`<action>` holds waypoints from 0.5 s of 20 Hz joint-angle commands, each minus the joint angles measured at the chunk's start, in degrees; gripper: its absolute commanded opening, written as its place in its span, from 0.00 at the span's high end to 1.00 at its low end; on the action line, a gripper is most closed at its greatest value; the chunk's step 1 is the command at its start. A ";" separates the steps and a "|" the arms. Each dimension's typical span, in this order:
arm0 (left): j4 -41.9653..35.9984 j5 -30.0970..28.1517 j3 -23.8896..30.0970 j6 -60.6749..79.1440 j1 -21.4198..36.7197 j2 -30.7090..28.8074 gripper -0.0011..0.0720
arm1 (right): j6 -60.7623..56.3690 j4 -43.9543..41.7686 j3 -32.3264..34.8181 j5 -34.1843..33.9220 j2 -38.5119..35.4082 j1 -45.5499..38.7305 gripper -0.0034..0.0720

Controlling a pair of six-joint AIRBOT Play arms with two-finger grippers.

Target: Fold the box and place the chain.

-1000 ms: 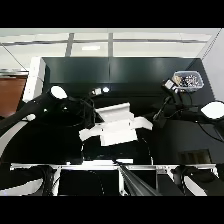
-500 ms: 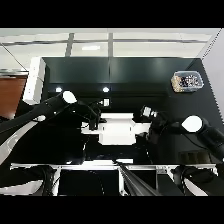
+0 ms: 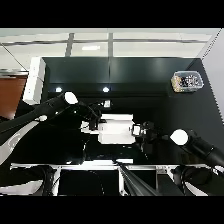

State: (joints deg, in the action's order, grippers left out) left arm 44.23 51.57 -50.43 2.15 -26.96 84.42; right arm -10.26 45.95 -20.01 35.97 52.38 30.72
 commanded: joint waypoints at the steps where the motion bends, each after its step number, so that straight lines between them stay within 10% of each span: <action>1: 0.26 -0.11 0.00 -0.07 -0.04 0.04 0.95 | 0.28 -6.80 0.44 -4.72 2.45 3.91 0.03; 10: 0.26 -0.13 0.00 -1.09 -0.04 0.04 0.95 | 1.42 -1.73 -7.13 -5.49 3.32 1.73 0.03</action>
State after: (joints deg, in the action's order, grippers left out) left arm 44.49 51.51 -50.46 1.39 -26.96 84.42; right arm -8.99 42.33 -24.01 28.40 55.57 34.26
